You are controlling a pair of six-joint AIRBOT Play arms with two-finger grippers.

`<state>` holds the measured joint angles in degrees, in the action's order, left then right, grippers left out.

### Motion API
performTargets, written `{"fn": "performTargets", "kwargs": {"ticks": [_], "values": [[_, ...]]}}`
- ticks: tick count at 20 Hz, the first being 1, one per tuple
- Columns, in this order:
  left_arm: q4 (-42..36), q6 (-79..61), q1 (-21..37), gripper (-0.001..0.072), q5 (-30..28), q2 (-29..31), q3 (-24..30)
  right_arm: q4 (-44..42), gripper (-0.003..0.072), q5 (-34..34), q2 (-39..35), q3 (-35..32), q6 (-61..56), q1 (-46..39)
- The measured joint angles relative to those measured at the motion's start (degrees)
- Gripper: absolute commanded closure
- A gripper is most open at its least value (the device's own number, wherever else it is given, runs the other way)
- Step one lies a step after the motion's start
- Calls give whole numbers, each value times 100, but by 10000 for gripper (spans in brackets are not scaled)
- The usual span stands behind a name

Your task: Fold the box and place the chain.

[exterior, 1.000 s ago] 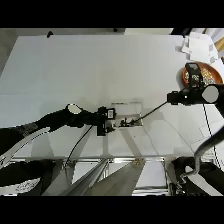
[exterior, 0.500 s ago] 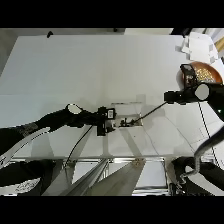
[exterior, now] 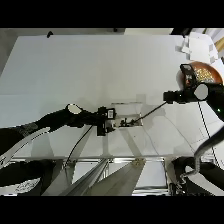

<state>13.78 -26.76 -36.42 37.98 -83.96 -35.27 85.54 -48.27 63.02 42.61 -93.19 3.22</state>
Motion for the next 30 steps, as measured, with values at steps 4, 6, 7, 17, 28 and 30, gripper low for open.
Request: {"fn": "performTargets", "kwargs": {"ticks": [4,6,7,17,28,30], "values": [[2,0,0,641,0,0,0,28,348,229,0,2,0,0],[2,0,0,641,0,0,0,55,348,323,0,0,0,-37],[2,-2,0,641,0,0,0,63,348,391,0,2,0,-85],[0,-2,0,641,0,0,0,140,349,839,4,0,0,-1010],[0,0,0,641,0,0,0,280,351,1471,970,0,-343,-1130],[0,-2,0,641,0,0,0,466,353,1585,1062,2,-573,-1130]]}}
